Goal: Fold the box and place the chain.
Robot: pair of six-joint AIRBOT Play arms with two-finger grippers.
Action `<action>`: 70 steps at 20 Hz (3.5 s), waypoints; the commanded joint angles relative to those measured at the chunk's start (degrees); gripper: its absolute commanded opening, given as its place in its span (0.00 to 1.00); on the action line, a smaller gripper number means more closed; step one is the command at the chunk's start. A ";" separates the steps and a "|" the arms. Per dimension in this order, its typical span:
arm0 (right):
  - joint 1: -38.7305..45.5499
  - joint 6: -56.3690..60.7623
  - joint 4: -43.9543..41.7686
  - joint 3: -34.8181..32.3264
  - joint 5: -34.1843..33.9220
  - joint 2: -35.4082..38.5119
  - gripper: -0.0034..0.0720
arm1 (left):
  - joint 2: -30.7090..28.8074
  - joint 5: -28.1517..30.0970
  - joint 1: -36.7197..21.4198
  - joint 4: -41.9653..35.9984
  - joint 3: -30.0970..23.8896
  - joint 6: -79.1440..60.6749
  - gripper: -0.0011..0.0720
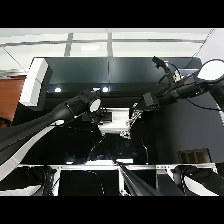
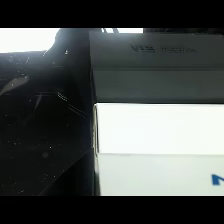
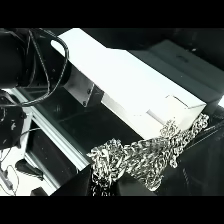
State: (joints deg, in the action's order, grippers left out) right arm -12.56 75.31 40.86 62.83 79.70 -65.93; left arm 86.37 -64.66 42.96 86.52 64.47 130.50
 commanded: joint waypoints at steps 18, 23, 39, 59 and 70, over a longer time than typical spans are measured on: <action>-9.79 -3.06 -1.55 -5.42 -13.99 -6.32 0.07 | 0.00 -0.07 -0.02 0.00 0.00 0.00 0.05; -7.82 -2.60 -1.42 -5.46 -11.41 -5.57 0.41 | 0.00 -0.15 -0.02 0.00 0.00 0.00 0.05; -7.56 -38.71 17.46 -33.64 -30.91 9.18 0.99 | 0.00 -0.15 -0.02 0.00 0.00 0.00 0.05; -12.57 -74.93 -4.87 -36.72 -42.53 1.05 0.98 | 0.00 -0.07 0.00 0.00 0.00 0.00 0.05; -12.57 -74.93 -10.73 -36.72 -47.52 0.07 0.98 | 0.00 0.11 0.00 0.00 0.00 0.00 0.05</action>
State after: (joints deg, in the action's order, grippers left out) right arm -25.08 0.40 31.83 26.13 32.80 -65.82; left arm 86.35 -64.69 42.96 86.52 64.47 130.52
